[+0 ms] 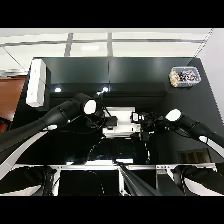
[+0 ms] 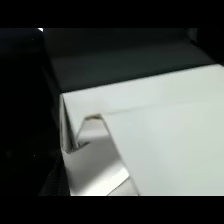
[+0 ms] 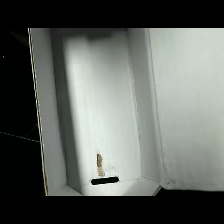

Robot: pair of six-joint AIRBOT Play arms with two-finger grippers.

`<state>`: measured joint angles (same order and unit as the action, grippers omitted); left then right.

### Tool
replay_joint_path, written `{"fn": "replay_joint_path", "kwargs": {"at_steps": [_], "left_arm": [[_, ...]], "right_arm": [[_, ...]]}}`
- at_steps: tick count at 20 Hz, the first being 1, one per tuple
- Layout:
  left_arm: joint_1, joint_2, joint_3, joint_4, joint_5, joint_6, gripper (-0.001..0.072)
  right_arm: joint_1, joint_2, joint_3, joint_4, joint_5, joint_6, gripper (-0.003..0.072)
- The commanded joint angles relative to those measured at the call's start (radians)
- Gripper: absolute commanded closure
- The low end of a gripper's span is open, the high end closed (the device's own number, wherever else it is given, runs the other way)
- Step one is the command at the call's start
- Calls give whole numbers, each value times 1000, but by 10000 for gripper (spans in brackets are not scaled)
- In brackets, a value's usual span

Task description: Fold the box and place the chain.

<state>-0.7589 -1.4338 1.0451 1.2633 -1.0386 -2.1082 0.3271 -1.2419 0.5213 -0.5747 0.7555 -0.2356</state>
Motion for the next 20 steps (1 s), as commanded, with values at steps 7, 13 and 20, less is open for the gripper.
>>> {"fn": "replay_joint_path", "kwargs": {"at_steps": [7,13,20], "left_arm": [[6,-74,1,42,-69,-89,219],[-36,-79,53,200,-99,-184,219],[-70,-99,89,244,-116,-281,219]], "right_arm": [[0,0,1,0,0,0,557],[0,0,1,0,0,0,557],[0,0,1,0,1,0,557]]}}
